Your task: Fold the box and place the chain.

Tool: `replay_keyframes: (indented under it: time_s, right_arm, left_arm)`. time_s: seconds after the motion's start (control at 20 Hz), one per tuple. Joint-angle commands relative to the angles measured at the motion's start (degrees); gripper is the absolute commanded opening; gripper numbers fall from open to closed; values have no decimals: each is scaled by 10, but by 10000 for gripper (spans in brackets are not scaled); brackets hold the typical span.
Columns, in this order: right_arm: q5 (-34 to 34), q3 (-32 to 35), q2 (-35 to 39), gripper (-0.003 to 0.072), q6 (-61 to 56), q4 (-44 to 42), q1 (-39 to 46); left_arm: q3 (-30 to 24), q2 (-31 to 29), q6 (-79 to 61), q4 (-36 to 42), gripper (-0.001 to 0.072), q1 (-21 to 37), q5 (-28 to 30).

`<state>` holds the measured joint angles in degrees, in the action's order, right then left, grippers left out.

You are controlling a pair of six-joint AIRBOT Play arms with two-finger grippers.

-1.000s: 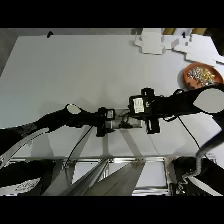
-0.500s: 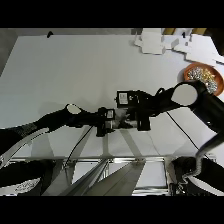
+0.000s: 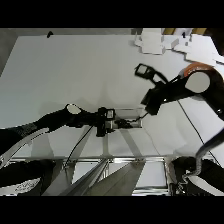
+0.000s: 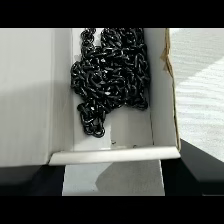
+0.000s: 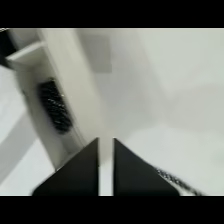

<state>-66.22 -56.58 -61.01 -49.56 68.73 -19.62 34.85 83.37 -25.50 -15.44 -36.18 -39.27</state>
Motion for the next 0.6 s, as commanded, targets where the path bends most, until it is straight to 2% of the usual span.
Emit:
replay_keyframes:
  time_s: [0.0, 0.05, 0.15, 0.3, 0.35, 0.4, 0.55]
  right_arm:
    - [31, -7, -16, 17, -194, 80, 106]
    - [33, -7, -31, 25, -226, 94, 129]
    - [30, -7, -65, 203, -255, 120, 151]
    - [37, -7, -119, 252, -291, 140, 152]
    - [39, -7, -136, 345, -308, 140, 151]
    - [41, -7, -153, 401, -320, 140, 151]
    - [40, -7, -189, 414, -321, 140, 151]
  left_arm:
    - [0, 0, 0, 0, 209, 0, 0]
    - [0, 0, 0, 0, 209, 0, 0]
    - [0, 0, 0, 0, 209, 0, 0]
    - [0, 0, 0, 0, 209, 0, 0]
    - [0, 0, 0, 0, 209, 0, 0]
    - [0, 0, 0, 0, 209, 0, 0]
    - [0, 0, 0, 0, 209, 0, 0]
